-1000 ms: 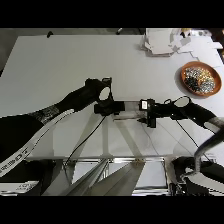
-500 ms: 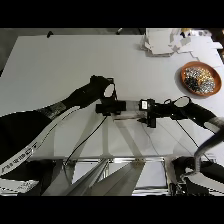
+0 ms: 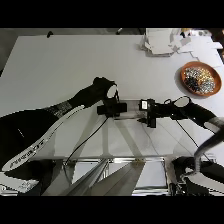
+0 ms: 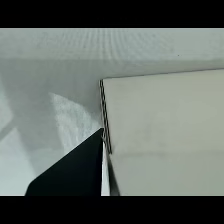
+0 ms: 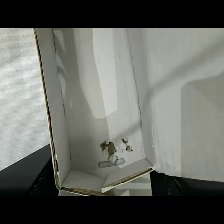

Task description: Fold the box and place the chain.

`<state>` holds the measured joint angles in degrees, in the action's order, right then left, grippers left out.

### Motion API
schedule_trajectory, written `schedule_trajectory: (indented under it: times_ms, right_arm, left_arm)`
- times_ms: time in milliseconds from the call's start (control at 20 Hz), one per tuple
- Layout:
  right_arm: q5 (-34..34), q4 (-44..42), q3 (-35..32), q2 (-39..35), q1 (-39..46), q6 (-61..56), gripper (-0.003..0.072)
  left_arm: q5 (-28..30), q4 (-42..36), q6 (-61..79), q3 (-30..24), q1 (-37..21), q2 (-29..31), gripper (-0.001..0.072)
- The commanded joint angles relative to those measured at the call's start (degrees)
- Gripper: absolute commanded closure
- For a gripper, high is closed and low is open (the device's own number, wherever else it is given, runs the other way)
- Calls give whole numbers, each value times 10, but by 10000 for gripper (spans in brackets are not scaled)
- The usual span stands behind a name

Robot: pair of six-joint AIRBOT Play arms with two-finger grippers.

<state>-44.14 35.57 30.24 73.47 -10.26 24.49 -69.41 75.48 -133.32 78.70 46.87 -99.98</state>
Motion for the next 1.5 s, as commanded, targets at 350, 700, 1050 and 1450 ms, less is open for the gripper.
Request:
schedule_trajectory:
  times_ms: [350,700,1050,1450]
  right_arm:
    - [0,0,0,0,0,0,283]
    - [0,0,0,0,0,0,283]
    - [0,0,0,0,0,0,283]
    - [0,0,0,0,0,0,283]
  left_arm:
    - [21,2,-6,1,3,-7,503]
    - [2,2,-4,0,7,-21,554]
    - [1,2,-2,0,11,-18,678]
    - [-16,-1,13,0,7,16,424]
